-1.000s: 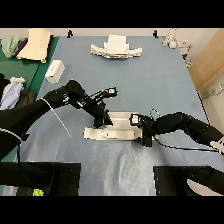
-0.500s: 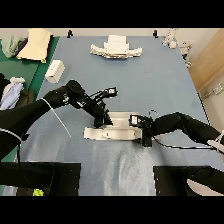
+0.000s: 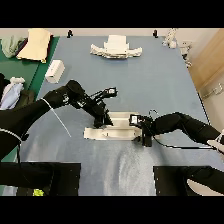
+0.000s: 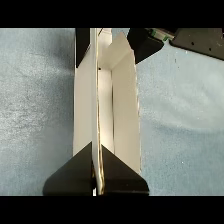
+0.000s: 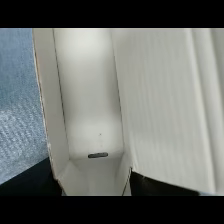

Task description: Fold the box.

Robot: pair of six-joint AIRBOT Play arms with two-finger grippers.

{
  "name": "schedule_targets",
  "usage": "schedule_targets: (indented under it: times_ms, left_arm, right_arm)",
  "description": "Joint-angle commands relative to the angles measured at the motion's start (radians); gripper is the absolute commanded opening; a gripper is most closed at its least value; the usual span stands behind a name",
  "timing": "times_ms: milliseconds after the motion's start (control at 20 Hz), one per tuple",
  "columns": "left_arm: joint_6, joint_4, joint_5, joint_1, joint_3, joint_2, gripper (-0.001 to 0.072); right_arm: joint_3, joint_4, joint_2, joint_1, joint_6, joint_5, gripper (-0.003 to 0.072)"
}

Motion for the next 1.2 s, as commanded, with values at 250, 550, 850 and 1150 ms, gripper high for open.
schedule_targets:
  times_ms: [250,550,850,1150]
  left_arm:
    - [0.000,0.000,0.000,0.000,0.001,0.000,0.0015]
    - [0.002,0.000,0.000,0.000,0.001,0.000,0.0015]
    - [0.002,-0.015,0.021,0.000,0.001,0.000,0.0015]
    - [0.002,-0.037,0.018,0.000,0.001,0.000,0.0015]
  right_arm:
    - [0.000,-0.001,-0.001,0.001,0.001,-0.002,0.0414]
    - [0.000,-0.001,-0.001,0.001,0.001,-0.002,0.0414]
    - [0.000,-0.001,-0.001,0.001,0.001,-0.002,0.0414]
    - [0.000,-0.001,-0.001,0.001,0.001,-0.002,0.0414]
